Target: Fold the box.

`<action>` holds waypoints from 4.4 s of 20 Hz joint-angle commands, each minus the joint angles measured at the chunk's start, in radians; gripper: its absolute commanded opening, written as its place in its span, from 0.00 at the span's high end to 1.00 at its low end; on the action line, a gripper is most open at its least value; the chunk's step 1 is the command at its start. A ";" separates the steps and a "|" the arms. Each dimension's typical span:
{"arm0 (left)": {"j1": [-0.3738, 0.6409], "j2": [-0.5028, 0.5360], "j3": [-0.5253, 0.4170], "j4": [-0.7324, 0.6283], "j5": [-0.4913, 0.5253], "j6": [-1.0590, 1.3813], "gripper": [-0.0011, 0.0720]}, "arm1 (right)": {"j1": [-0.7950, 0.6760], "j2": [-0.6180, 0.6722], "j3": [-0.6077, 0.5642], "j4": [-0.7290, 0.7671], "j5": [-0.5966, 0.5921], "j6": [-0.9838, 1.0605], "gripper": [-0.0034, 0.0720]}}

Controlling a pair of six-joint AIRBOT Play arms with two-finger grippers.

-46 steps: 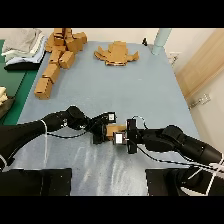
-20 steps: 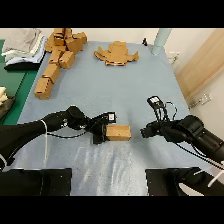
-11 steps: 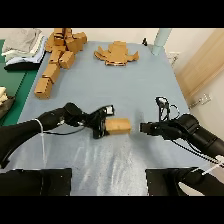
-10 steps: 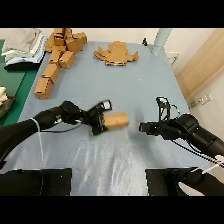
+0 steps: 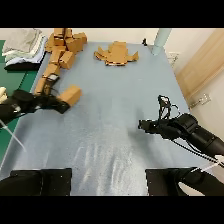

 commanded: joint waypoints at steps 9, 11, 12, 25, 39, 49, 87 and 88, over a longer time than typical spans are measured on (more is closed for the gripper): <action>0.415 0.132 -0.152 0.125 0.012 -0.100 0.27 | -0.001 0.000 0.000 -0.015 0.072 0.003 0.95; 0.415 0.105 -0.152 0.100 0.056 -0.097 0.27 | -0.001 0.000 0.000 -0.016 0.072 0.003 0.95; 0.412 0.087 -0.152 0.079 0.082 -0.097 0.27 | -0.001 0.000 0.000 -0.022 0.072 0.003 0.95; 0.384 0.000 -0.152 0.076 0.223 -0.099 0.27 | -0.001 0.000 0.000 -0.023 0.072 0.003 0.95; 0.384 0.000 -0.152 -0.037 0.214 -0.100 0.27 | -0.001 0.000 0.000 -0.023 0.071 0.003 0.95; 0.384 0.000 -0.152 -0.037 0.214 -0.100 0.27 | -0.001 0.000 0.000 -0.023 0.072 0.003 0.95; -0.640 0.023 0.178 0.395 -0.237 -1.002 0.97 | -0.001 -0.602 0.645 0.203 -0.188 -0.437 0.95; -0.649 0.020 0.178 0.393 -0.237 -1.002 0.97 | -0.001 -0.602 0.645 0.201 -0.189 -0.437 0.95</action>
